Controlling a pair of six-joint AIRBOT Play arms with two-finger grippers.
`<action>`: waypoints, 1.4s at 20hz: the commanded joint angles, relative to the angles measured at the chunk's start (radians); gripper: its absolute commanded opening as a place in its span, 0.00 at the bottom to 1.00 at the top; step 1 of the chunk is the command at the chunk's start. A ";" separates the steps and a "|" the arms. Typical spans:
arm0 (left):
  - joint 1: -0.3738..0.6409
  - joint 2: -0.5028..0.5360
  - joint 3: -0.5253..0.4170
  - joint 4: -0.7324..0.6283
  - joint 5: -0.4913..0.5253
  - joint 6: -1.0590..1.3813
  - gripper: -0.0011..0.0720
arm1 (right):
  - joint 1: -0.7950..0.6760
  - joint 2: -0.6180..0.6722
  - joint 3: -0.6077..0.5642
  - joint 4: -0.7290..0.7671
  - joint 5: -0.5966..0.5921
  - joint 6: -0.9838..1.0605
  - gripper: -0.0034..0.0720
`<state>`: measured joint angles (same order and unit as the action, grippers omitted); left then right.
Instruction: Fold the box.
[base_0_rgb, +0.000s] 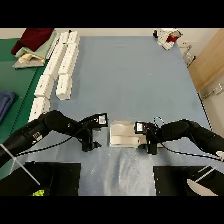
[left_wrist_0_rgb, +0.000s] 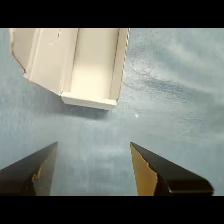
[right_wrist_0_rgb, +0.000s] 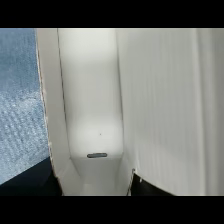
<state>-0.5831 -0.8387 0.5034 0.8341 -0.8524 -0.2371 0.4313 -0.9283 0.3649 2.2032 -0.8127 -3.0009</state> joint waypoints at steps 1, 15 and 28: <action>0.042 -0.082 -0.074 -0.230 0.127 0.404 0.96 | 0.000 0.001 0.000 0.000 0.000 0.000 0.66; 0.003 -0.290 -0.043 -0.453 0.187 0.571 0.96 | 0.000 0.001 0.000 0.000 0.000 0.000 0.66; -0.030 -0.312 -0.036 -0.446 0.166 0.616 0.95 | 0.000 0.001 0.000 0.000 0.000 0.000 0.66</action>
<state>-0.5930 -1.1496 0.4667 0.3870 -0.6785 0.3519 0.4313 -0.9283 0.3649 2.2032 -0.8124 -3.0013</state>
